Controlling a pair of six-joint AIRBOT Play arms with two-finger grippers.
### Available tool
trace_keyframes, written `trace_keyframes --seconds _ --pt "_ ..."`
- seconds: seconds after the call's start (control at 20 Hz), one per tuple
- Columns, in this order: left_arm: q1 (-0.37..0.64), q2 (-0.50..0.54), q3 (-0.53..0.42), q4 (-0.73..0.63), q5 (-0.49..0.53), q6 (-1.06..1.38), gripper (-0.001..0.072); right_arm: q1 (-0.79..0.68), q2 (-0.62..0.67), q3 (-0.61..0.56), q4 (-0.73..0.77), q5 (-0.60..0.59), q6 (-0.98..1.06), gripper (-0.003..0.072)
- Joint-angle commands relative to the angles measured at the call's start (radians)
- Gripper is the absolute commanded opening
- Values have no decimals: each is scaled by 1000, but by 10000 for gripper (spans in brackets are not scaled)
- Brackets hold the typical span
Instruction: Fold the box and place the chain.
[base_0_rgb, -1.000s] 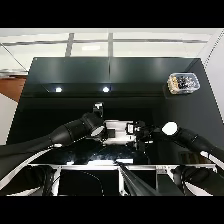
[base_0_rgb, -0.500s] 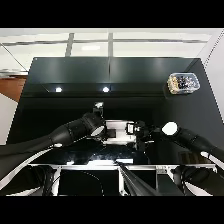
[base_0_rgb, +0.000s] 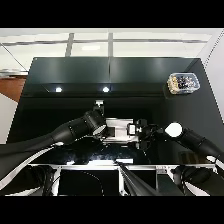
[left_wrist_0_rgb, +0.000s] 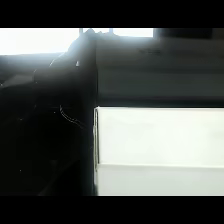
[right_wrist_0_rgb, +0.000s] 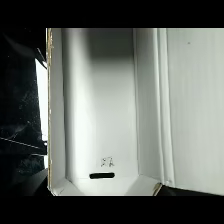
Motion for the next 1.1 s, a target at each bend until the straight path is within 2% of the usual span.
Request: trace_keyframes --seconds 0.0,0.6,0.85,1.05 --pt "-1 -8 0 4 11 0 30 -1 10 2 -25 -2 11 684" --pt "-1 -37 -1 3 31 0 31 -1 10 2 -70 -3 11 683" --pt "-1 -37 0 3 30 0 31 -1 10 3 -206 15 136 683" --pt "-1 -37 0 3 30 0 31 -1 10 12 -216 23 136 682"
